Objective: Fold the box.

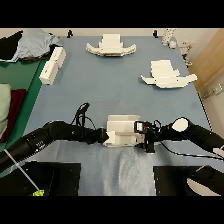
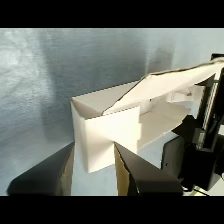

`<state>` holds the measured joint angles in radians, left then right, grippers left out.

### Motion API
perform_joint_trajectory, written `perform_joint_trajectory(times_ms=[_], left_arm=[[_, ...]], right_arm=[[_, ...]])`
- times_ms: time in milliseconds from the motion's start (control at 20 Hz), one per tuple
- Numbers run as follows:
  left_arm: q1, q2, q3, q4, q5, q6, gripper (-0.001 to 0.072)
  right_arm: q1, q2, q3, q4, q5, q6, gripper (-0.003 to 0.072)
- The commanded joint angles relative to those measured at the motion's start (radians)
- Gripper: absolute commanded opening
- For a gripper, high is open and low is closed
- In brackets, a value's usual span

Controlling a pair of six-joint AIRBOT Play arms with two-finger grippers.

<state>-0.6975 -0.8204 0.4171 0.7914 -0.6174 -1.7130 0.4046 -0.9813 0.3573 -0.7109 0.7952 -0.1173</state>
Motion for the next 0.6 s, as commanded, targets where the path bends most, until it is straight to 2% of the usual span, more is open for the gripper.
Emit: perform_joint_trajectory(times_ms=[0,50,350,550], left_arm=[[-0.035,-0.065,0.056,0.051,0.005,-0.076,0.0389],[-0.047,-0.084,0.075,0.089,-0.002,-0.124,0.0369],[-0.167,-0.198,0.243,0.413,-0.143,-0.484,0.0361],[-0.226,-0.290,0.352,0.517,-0.272,-0.602,0.0361]], right_arm=[[0.000,0.000,0.001,0.000,0.000,0.000,0.0502],[0.000,0.000,0.001,0.000,0.000,0.000,0.0502],[0.000,0.000,0.001,0.000,0.000,0.000,0.0502],[0.000,0.000,0.001,0.000,0.000,0.000,0.0502]])
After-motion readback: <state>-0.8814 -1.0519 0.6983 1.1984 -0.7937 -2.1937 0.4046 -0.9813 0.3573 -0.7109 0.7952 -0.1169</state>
